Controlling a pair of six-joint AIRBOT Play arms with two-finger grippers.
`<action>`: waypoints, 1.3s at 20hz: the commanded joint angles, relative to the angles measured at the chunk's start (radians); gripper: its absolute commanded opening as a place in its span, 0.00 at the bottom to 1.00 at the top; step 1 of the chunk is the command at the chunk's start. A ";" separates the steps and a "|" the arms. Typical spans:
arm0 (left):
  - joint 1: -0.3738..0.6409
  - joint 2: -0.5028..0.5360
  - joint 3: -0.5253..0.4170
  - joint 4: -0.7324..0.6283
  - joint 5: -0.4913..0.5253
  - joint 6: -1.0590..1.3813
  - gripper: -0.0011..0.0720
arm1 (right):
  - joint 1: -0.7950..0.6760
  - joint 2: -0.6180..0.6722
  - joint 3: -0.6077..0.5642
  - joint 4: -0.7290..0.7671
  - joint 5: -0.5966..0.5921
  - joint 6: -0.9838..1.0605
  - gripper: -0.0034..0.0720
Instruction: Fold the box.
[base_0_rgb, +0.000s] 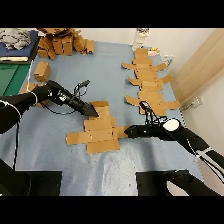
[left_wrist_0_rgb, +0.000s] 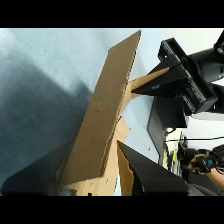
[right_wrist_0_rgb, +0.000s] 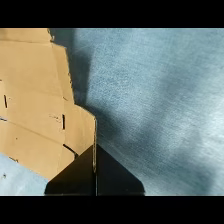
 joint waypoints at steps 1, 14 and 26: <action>-0.010 -0.008 0.008 0.001 -0.039 0.031 0.56 | 0.001 0.001 0.000 -0.014 0.001 0.007 0.05; -0.010 -0.008 0.008 0.000 -0.024 0.145 0.03 | 0.001 0.001 0.000 -0.019 0.001 0.008 0.05; -0.140 0.170 -0.080 -0.014 0.134 0.466 0.03 | -0.168 0.022 0.119 -0.018 -0.029 0.124 0.35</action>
